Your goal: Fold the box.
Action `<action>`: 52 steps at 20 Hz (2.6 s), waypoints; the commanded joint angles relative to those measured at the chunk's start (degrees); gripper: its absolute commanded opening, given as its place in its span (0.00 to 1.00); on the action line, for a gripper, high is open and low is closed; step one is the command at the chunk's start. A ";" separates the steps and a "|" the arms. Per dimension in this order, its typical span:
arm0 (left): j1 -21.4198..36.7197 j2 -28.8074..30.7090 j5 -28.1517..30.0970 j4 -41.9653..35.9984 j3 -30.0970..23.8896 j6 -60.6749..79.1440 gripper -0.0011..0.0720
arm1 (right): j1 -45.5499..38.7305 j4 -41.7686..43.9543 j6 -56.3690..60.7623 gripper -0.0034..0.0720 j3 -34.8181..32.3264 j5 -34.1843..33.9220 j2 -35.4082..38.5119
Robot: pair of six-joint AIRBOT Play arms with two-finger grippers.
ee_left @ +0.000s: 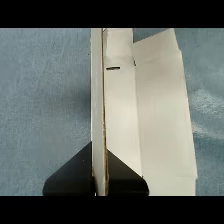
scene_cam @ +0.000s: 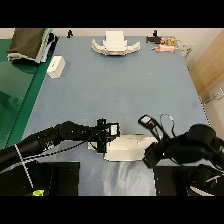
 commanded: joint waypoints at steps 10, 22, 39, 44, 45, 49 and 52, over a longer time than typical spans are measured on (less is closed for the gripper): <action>-0.11 -0.02 0.07 0.02 0.04 0.00 0.03 | 20.00 -21.94 -7.15 0.82 -8.76 24.28 -7.85; -0.11 -0.02 0.07 0.04 0.04 0.00 0.03 | 20.00 -29.07 9.44 0.82 -4.96 16.09 -5.29; -0.11 -0.02 0.02 0.02 0.04 0.00 0.03 | 14.75 -31.56 4.57 1.00 -4.81 13.57 -1.73; -0.11 -0.02 0.04 0.02 0.04 0.00 0.03 | -2.19 -7.65 -29.46 1.00 -4.85 19.80 -1.81; -0.11 -0.02 0.04 0.02 0.04 0.00 0.03 | -6.82 -1.20 -38.71 1.00 -4.85 20.06 -2.10; -0.11 -0.02 0.04 0.04 0.04 0.00 0.03 | -23.15 22.36 -72.04 1.00 -4.83 16.13 -7.32; -0.13 -0.04 0.02 0.02 0.04 0.00 0.03 | -27.67 27.87 -82.60 1.00 -4.79 15.32 -12.02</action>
